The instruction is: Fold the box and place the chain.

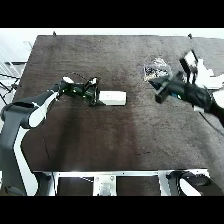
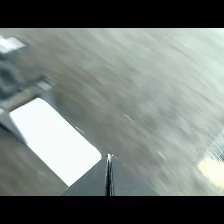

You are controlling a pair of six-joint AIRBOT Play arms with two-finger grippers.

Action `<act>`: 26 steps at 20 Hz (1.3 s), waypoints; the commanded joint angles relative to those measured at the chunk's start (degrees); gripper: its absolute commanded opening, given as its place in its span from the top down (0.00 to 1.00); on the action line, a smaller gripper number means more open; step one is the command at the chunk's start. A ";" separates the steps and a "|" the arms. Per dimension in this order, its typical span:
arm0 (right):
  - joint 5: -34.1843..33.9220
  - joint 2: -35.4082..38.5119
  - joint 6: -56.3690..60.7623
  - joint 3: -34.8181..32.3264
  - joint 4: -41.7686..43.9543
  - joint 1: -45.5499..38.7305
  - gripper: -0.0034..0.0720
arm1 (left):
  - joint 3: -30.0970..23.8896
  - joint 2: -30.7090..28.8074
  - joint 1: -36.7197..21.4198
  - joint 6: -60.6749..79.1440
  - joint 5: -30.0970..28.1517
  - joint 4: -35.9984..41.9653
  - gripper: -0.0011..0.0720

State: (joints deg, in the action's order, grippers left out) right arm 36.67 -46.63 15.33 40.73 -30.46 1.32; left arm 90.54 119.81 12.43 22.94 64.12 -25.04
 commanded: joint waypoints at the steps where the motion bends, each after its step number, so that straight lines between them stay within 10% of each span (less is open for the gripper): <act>1: -10.05 12.24 0.98 -14.21 0.02 -3.80 0.94 | 0.00 0.02 -0.02 0.02 -0.02 0.09 0.30; 4: -10.58 16.11 2.27 -21.07 0.09 -5.97 0.94 | 0.00 0.02 -0.02 -0.46 0.39 0.33 0.30; 7: -11.41 16.24 4.00 -22.29 0.07 -5.92 0.94 | 0.31 -0.42 -0.04 -1.66 1.99 1.75 0.96; 22: -14.60 16.22 3.98 -22.34 0.02 -5.95 0.94 | 4.13 -23.52 -13.81 -43.10 -17.20 -11.96 0.97; 26: -14.62 16.22 3.98 -22.91 0.04 -5.95 0.94 | -4.68 -30.14 -22.25 -46.88 -28.00 -13.75 0.97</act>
State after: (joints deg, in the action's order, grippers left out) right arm 22.17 -30.46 19.31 18.13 -30.44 -4.60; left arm 90.89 94.37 -4.49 -19.03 45.01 -36.21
